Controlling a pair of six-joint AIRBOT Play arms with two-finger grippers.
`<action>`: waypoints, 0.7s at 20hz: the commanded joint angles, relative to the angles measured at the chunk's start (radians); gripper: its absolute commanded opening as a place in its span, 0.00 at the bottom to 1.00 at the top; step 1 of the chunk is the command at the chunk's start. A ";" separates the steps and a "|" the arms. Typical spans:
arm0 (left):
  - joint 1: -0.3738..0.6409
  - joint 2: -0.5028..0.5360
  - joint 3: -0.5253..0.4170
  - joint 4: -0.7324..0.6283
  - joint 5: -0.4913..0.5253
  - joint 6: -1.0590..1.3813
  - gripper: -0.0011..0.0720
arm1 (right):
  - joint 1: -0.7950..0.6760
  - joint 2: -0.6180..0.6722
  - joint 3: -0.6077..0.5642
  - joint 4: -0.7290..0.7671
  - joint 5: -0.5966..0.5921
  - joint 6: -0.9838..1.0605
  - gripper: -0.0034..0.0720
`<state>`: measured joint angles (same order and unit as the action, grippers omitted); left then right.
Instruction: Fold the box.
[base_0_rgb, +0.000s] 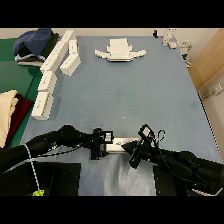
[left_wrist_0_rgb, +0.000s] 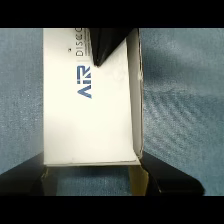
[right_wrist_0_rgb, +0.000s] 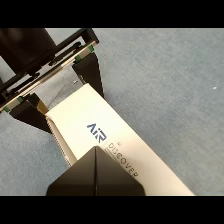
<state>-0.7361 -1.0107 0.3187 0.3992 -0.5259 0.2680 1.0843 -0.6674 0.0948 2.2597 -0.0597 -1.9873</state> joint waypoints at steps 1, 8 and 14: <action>0.000 0.000 0.000 0.000 0.000 0.001 0.65 | 0.002 -0.005 -0.007 -0.001 -0.019 0.000 0.05; 0.000 0.000 0.000 0.000 0.000 0.001 0.65 | 0.002 0.022 -0.005 -0.024 -0.013 -0.003 0.05; 0.000 0.000 0.000 0.000 0.000 0.001 0.65 | 0.002 0.125 -0.003 -0.116 0.055 -0.004 0.10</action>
<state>-0.7361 -1.0107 0.3187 0.3996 -0.5262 0.2695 1.0866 -0.5854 0.0864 2.1914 -0.0750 -1.9892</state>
